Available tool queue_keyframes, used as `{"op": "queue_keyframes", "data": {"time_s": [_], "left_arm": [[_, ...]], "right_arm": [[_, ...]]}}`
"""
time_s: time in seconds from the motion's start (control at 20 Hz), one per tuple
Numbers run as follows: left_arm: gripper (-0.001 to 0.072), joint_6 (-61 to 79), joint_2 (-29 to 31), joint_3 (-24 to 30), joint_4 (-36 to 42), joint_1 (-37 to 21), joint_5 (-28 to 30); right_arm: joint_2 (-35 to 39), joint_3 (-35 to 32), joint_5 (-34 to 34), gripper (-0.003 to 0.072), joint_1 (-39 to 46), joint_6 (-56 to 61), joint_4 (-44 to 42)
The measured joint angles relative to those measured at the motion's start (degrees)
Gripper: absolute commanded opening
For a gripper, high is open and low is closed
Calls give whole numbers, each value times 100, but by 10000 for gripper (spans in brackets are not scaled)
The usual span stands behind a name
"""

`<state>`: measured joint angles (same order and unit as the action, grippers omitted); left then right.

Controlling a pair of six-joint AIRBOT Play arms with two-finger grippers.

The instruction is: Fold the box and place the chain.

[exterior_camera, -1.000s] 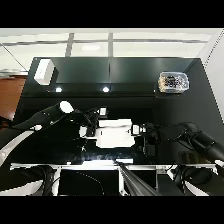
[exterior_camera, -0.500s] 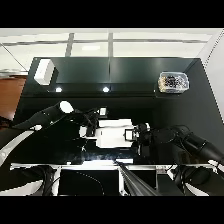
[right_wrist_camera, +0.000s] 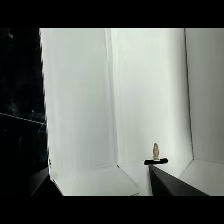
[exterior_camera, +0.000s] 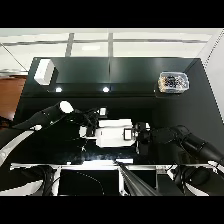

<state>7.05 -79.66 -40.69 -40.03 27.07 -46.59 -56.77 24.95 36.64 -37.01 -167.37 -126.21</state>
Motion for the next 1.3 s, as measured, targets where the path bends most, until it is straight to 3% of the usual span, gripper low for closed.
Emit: {"op": "queue_keyframes", "data": {"time_s": [0.8, 1.3], "left_arm": [[27, -11, 0, 0, 2, 0, -2], [27, 2, 0, 0, 2, 0, -9]], "right_arm": [[46, 527, -227, 702, 321, 1102, 330], [138, 577, -199, 702, 503, 957, 94]]}}
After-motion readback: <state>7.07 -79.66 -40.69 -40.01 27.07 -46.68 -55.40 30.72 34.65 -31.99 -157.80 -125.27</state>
